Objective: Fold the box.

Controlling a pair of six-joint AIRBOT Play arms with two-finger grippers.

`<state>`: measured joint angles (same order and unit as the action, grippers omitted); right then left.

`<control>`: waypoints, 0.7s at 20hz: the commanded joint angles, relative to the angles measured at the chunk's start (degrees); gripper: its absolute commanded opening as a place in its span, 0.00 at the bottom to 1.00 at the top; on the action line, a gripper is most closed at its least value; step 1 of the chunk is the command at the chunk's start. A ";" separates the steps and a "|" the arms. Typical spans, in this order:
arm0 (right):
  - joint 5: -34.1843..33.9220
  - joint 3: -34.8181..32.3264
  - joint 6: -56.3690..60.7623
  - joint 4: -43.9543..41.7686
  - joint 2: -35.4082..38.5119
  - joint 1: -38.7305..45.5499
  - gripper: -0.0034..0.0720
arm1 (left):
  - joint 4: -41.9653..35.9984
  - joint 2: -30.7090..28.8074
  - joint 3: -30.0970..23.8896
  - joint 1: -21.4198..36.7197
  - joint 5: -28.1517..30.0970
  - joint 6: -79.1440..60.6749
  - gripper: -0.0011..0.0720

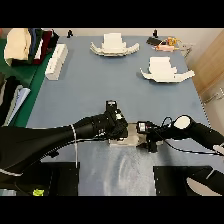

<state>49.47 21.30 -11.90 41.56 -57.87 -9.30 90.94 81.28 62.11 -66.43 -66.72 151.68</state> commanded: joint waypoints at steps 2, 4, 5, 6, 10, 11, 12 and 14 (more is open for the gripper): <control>0.00 0.04 0.02 0.00 0.02 0.00 0.72 | 1.70 -1.51 5.33 0.11 -11.96 -4.44 0.77; -0.02 0.04 0.02 0.00 0.02 0.00 0.72 | 1.88 -4.39 6.08 0.76 -15.91 -6.14 0.66; -0.02 0.04 0.02 0.00 0.02 0.00 0.72 | 1.70 -6.10 6.08 1.40 -18.40 -7.26 0.50; 0.00 0.04 0.02 0.00 0.02 0.00 0.72 | 1.70 -8.09 6.08 2.21 -21.62 -8.39 0.32; -0.02 0.04 0.02 0.00 0.02 0.00 0.72 | 1.66 -16.68 5.97 6.51 -30.58 -14.80 0.04; 0.00 0.04 0.02 0.00 0.02 0.00 0.72 | 0.66 -18.25 5.81 7.89 -30.80 -16.46 0.04; 0.00 0.04 0.02 0.00 0.04 0.00 0.72 | -2.38 -19.67 5.07 9.84 -30.12 -19.71 0.04; -0.02 0.04 0.02 0.00 0.02 0.00 0.72 | -13.77 -20.63 2.62 15.12 -26.21 -31.65 0.04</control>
